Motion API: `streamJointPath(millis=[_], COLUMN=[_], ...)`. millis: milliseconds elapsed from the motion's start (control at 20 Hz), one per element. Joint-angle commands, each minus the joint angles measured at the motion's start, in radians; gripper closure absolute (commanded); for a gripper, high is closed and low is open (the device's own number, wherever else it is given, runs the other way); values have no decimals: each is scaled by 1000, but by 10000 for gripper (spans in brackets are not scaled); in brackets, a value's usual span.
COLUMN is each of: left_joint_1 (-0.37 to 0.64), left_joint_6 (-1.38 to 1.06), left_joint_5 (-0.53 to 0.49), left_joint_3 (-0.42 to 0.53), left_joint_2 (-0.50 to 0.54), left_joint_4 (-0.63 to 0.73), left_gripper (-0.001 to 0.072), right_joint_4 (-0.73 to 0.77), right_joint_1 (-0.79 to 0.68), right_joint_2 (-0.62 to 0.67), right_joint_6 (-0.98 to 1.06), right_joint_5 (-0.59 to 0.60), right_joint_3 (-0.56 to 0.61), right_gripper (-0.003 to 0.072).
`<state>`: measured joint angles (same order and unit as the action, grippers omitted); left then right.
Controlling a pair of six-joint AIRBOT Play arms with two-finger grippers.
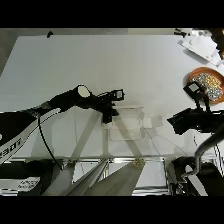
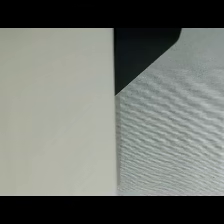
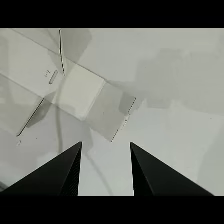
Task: Fold the box and place the chain.
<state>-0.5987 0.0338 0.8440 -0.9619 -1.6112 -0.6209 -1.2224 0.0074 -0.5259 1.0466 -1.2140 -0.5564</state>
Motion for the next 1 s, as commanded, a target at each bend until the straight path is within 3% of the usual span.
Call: streamJointPath(millis=[0,400,600,750,950], left_joint_1=[0,2,0,0,0], left_joint_6=[0,-3,-4,-3,-3], left_joint_5=[-20,-66,-34,-1,21], left_joint_3=[0,0,0,0,0], left_joint_2=[2,42,36,14,-7], left_joint_4=[20,48,21,18,19], left_gripper=[709,710,698,606,598], right_joint_4=[0,0,0,0,0], right_joint_1=[1,1,1,1,1], right_joint_2=[1,1,1,1,1], right_joint_6=[0,0,0,0,0], right_joint_5=[3,16,29,29,29], right_joint_3=[0,0,0,0,0], right_gripper=[344,344,344,344,344])
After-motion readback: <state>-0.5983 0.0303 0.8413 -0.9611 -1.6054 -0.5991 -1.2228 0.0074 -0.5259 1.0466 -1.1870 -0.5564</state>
